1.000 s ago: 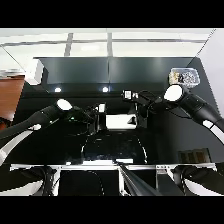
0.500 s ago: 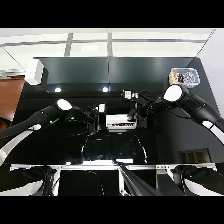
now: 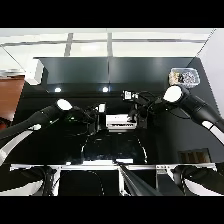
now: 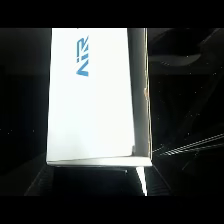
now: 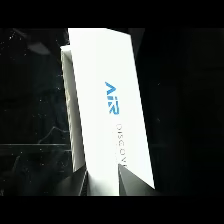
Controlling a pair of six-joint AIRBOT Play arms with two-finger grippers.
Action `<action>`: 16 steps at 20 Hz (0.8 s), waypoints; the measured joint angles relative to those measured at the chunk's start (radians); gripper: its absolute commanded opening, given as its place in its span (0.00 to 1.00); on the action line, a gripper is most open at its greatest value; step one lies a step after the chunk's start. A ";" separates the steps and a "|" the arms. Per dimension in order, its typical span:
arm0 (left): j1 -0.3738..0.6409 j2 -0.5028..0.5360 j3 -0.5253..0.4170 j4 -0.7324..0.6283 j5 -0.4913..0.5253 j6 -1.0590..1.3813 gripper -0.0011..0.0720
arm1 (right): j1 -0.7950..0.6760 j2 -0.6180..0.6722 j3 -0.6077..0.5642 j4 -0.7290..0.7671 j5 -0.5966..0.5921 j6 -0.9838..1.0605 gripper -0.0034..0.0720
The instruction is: Fold the box and place the chain.
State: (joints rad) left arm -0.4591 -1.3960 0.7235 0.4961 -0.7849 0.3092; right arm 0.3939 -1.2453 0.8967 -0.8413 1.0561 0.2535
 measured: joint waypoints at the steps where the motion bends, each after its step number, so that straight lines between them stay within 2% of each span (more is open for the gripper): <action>1: 0.000 0.000 0.000 0.000 0.000 0.000 0.53 | 0.000 0.000 -0.004 0.000 0.002 0.000 0.32; 4: 0.000 0.000 0.000 0.000 0.000 0.000 0.53 | 0.000 0.000 -0.011 0.000 0.010 0.000 0.32; 5: 0.000 0.000 0.000 0.000 0.000 0.000 0.53 | 0.000 0.000 -0.012 0.000 0.011 0.000 0.44; 6: 0.000 0.000 0.000 0.000 0.000 0.000 0.53 | 0.000 0.000 -0.013 -0.002 0.015 0.001 0.47; 16: 0.000 0.000 0.000 0.000 0.000 0.001 0.53 | 0.000 -0.001 -0.037 0.002 0.003 0.000 0.46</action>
State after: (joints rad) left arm -0.4595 -1.3960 0.7235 0.4965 -0.7853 0.3103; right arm 0.3939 -1.2461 0.8600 -0.8391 1.0592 0.2539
